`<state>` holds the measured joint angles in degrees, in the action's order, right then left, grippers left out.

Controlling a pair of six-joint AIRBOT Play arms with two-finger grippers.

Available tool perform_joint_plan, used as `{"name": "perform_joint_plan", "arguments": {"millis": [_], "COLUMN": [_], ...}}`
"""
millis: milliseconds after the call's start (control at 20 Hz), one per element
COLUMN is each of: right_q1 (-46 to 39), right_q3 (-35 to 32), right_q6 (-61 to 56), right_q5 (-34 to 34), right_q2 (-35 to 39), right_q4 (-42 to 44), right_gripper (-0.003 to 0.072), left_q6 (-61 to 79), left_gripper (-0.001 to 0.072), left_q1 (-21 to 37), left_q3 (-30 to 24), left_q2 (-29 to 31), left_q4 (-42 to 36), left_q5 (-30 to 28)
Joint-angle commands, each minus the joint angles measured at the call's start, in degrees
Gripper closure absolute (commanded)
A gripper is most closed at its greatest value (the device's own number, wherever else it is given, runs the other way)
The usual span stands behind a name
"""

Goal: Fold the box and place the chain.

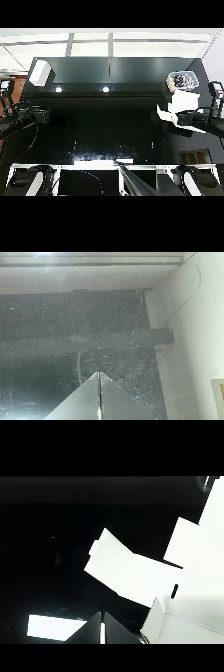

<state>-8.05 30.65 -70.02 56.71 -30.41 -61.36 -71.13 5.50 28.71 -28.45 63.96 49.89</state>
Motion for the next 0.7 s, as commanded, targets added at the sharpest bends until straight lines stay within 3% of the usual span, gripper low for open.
{"name": "perform_joint_plan", "arguments": {"millis": [0, 650], "right_q1": [0.0, 0.0], "right_q3": [0.0, 0.0], "right_q6": [0.0, 0.0], "right_q5": [0.0, 0.0], "right_q2": [0.0, 0.0], "right_q4": [0.0, 0.0], "right_gripper": [0.0650, 0.0650], "left_q6": [0.0, 0.0], "left_gripper": [0.0682, 0.0682], "left_q1": [0.0, 0.0], "left_q3": [0.0, 0.0], "left_q2": [0.1, 0.0], "left_q4": [0.0, 0.0], "left_q5": [0.0, -0.5]}}
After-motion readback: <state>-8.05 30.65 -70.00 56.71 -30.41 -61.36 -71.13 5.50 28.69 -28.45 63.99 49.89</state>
